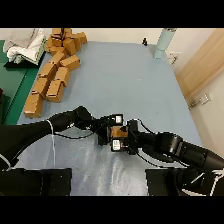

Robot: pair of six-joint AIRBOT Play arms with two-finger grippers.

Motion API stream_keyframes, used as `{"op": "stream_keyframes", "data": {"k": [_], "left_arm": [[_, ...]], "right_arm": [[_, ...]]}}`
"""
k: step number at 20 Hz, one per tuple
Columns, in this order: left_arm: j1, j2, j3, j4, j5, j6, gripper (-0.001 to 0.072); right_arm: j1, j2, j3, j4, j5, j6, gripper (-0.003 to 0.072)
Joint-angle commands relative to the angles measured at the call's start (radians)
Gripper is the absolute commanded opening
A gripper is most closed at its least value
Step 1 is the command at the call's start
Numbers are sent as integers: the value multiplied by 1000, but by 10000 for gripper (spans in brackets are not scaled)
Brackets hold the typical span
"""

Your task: Fold the box.

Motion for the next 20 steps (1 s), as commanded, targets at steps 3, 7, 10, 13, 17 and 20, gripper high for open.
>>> {"op": "stream_keyframes", "data": {"k": [3, 7, 10, 13, 17, 20], "left_arm": [[0, 0, 1, 1, -1, 1, 513], [0, 0, 1, 1, -1, 1, 513], [0, 0, 1, 1, -1, 1, 513], [0, 0, 1, 1, -1, 1, 513], [0, 0, 1, 1, -1, 1, 513], [0, 0, 1, 1, -1, 1, 513]], "right_arm": [[1, 23, 2, -13, 7, 3, 441], [1, 61, 2, -2, 7, 3, 442], [1, 72, 2, -2, 7, 3, 441], [0, 71, 2, -3, 7, 3, 347], [-4, 60, 2, -11, 7, 3, 343], [-8, 37, 2, -14, 8, 3, 342]]}}
